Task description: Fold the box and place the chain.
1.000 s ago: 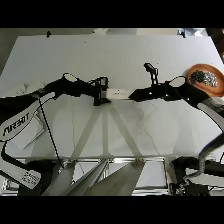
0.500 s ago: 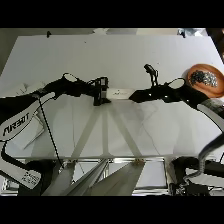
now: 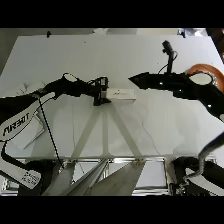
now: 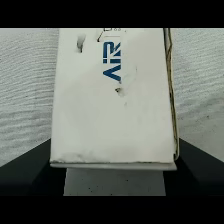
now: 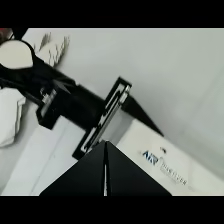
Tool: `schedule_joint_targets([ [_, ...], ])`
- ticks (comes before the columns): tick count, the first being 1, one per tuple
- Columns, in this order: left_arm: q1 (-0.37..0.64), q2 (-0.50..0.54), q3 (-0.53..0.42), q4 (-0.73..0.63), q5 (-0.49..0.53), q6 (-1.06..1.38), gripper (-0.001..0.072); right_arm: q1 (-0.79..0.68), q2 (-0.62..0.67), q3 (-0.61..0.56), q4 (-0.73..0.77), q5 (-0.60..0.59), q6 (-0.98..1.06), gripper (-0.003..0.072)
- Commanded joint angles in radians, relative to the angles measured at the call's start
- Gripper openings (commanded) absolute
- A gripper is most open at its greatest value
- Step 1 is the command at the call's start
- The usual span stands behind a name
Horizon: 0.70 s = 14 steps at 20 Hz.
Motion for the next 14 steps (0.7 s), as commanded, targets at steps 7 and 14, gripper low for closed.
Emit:
schedule_joint_targets([
  [7,0.0,0.0,0.0,0.0,0.0,0.0,0.0325,-0.156,0.196,0.002,-0.6,0.004,0.087,0.0014],
  [14,0.0,0.0,0.0,-0.008,-0.001,0.0,0.0325,-0.157,0.196,0.002,-0.693,0.004,0.086,0.0014],
])
